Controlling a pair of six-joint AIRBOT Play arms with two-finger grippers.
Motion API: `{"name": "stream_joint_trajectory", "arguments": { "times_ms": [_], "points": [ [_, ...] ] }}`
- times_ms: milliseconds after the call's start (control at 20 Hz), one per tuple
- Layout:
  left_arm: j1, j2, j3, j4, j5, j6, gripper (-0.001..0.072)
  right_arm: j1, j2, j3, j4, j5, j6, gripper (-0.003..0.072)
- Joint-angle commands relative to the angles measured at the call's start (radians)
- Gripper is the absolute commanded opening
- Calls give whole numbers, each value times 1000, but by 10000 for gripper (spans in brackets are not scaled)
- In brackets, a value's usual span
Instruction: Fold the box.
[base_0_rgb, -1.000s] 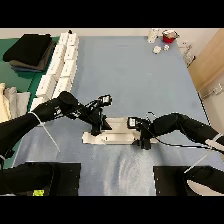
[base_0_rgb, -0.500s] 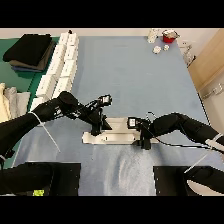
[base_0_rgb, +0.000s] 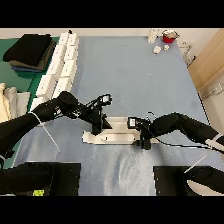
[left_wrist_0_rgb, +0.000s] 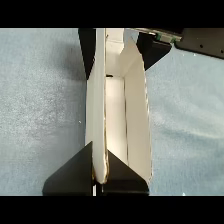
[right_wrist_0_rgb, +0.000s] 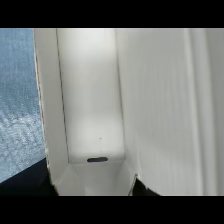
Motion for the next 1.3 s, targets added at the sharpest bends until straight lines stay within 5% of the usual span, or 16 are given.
{"name": "stream_joint_trajectory", "arguments": {
  "times_ms": [0,400,450,500,700,800,1000,1050,1100,1150,1250],
  "points": [
    [-1,-1,0,-1,8,-1,13,1,0,0,0,0,-1,516],
    [-1,-1,0,0,-13,-9,17,1,0,0,0,0,-1,515],
    [-1,-1,0,0,-11,-9,121,1,0,0,0,0,-1,516],
    [-1,-1,0,0,-10,-16,336,1,0,0,0,0,-1,516],
    [18,18,4,31,-18,-130,364,1,0,0,0,0,-1,516],
    [46,65,16,150,-58,-285,364,1,0,0,0,0,-1,516],
    [111,185,27,345,-253,-652,360,1,0,0,0,0,-1,516],
    [113,203,27,339,-307,-744,264,1,0,0,0,0,-1,516],
    [103,208,26,315,-363,-806,77,1,0,0,0,0,-1,516],
    [81,205,22,263,-400,-819,14,1,0,0,0,0,-1,516],
    [8,200,2,118,-357,-847,13,1,0,0,0,0,0,516]
  ]
}}
